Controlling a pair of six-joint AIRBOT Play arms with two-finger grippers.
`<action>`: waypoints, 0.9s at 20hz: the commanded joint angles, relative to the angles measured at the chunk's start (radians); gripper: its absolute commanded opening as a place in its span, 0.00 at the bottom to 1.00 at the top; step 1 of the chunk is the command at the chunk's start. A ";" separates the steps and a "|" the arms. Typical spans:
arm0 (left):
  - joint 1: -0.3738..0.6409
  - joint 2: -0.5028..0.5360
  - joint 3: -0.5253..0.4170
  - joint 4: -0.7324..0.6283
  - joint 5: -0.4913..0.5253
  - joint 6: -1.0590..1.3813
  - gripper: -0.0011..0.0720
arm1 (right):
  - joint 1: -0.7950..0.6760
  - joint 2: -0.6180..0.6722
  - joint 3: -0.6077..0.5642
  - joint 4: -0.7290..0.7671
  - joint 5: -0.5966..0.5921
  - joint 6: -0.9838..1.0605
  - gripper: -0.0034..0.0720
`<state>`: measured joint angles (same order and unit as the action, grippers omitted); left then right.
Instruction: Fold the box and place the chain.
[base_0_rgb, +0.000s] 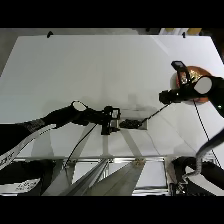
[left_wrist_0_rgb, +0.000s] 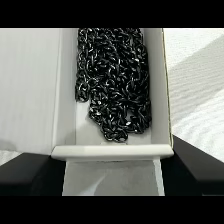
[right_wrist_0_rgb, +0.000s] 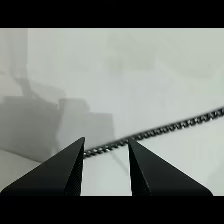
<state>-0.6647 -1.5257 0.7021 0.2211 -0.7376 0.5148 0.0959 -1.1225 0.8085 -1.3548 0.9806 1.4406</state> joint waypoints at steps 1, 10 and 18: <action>0.000 0.000 0.000 0.000 0.000 0.000 0.55 | -0.012 -0.069 -0.077 -0.037 -0.051 0.029 0.45; 0.000 0.000 0.000 0.000 0.000 0.000 0.55 | -0.008 -0.177 -0.100 -0.051 -0.090 0.053 0.43; 0.000 0.000 0.000 0.000 0.000 0.000 0.55 | -0.008 -0.156 -0.100 -0.051 -0.045 0.043 0.06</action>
<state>-0.6647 -1.5257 0.7021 0.2211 -0.7376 0.5148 0.0872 -1.2911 0.7094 -1.4086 0.8986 1.4906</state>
